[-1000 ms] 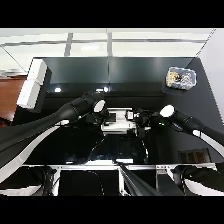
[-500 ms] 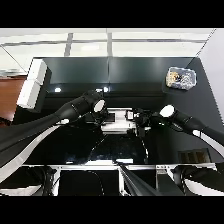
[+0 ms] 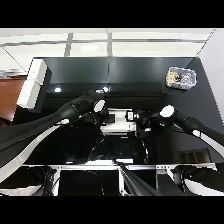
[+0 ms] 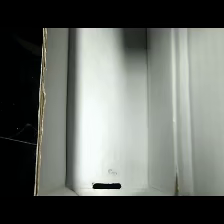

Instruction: Fold the box and place the chain.

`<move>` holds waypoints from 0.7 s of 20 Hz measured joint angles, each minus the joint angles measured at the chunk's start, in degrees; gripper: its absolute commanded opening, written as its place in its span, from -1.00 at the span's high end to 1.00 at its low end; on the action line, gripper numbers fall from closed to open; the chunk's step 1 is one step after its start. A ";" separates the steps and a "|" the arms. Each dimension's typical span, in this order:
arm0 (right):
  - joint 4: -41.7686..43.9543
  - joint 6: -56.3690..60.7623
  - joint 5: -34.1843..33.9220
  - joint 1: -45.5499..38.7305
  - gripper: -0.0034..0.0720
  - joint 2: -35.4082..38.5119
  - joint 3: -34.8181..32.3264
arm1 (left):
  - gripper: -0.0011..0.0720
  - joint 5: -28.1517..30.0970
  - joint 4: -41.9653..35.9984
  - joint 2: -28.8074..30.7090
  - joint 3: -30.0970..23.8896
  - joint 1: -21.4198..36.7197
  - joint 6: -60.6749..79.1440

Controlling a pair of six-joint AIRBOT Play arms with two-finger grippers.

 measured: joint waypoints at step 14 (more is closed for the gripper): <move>-11.34 11.43 5.75 -1.09 -0.07 10.45 0.07 | 0.90 -0.33 0.24 0.00 0.00 0.04 0.00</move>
